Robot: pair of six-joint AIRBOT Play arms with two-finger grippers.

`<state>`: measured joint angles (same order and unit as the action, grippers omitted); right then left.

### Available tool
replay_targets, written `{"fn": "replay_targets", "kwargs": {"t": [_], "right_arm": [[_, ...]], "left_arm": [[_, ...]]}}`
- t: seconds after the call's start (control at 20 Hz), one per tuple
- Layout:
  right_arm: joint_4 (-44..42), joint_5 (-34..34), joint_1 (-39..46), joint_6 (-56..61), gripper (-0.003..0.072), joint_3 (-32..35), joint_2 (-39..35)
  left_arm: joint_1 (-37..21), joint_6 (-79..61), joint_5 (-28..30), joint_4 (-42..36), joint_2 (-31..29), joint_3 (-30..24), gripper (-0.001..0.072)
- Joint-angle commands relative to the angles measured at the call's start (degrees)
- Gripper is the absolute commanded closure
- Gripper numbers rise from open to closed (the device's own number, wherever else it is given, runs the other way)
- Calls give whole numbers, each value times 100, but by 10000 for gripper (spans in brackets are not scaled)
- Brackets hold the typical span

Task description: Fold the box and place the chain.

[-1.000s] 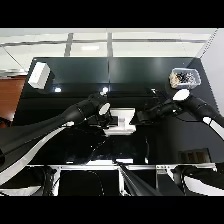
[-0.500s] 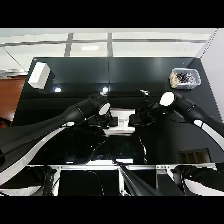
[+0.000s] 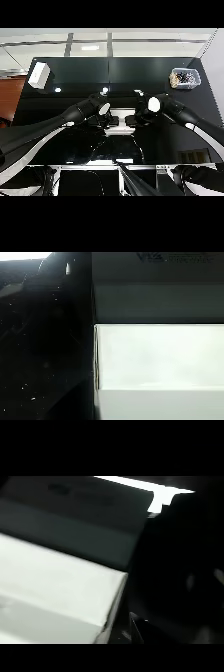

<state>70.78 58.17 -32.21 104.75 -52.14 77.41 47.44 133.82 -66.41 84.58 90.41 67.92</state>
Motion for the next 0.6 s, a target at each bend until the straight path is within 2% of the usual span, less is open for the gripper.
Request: {"fn": "replay_targets", "kwargs": {"t": [0.0,0.35,0.4,0.5,0.55], "right_arm": [[1005,396,-328,1296,329,-317,201],[1141,540,-695,1703,330,-363,455],[1139,511,-695,1705,386,-363,455],[1137,503,-695,1731,674,-363,455],[1132,505,-695,1797,674,-365,455]], "left_arm": [[0,-9,-7,2,4,7,685],[0,-7,-11,0,4,7,685],[0,-9,-11,0,4,7,685],[2,-9,-11,0,4,7,685],[2,-7,-13,0,4,7,685]]}}
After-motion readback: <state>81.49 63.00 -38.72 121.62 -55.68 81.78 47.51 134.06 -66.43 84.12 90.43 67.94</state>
